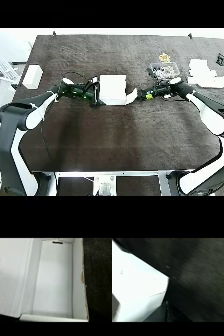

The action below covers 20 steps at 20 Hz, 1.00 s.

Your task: Fold the box and place the chain.

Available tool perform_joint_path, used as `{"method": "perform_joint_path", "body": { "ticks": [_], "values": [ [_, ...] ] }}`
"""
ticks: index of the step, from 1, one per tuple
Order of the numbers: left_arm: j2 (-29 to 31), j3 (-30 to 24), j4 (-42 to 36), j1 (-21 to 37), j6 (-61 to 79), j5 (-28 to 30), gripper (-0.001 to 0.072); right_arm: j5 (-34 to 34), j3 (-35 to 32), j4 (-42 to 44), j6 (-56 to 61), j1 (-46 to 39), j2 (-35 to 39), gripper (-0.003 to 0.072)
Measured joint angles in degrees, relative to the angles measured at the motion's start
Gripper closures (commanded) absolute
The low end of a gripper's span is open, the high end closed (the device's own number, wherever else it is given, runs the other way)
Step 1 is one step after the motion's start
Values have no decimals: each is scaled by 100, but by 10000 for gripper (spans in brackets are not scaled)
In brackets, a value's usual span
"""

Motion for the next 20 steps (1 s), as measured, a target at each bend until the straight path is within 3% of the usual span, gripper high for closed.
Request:
{"method": "perform_joint_path", "body": {
  "ticks": [2,4,5,7,8,10,15,20],
  "values": [
    [0,0,2,0,0,0,294,35,46,57,9,85,96,658],
    [0,0,0,-2,0,0,294,33,68,83,28,140,179,540],
    [0,0,2,0,0,0,294,57,76,101,28,164,203,530],
    [0,0,0,0,0,0,294,55,85,103,33,195,238,442],
    [0,0,0,0,0,-2,294,55,87,109,33,216,249,441],
    [0,0,2,0,0,-2,294,59,90,114,35,264,260,353],
    [0,0,2,-2,0,-2,294,59,90,111,44,354,269,292],
    [0,0,2,0,0,-2,294,57,129,2,144,437,262,293]
  ]
}}
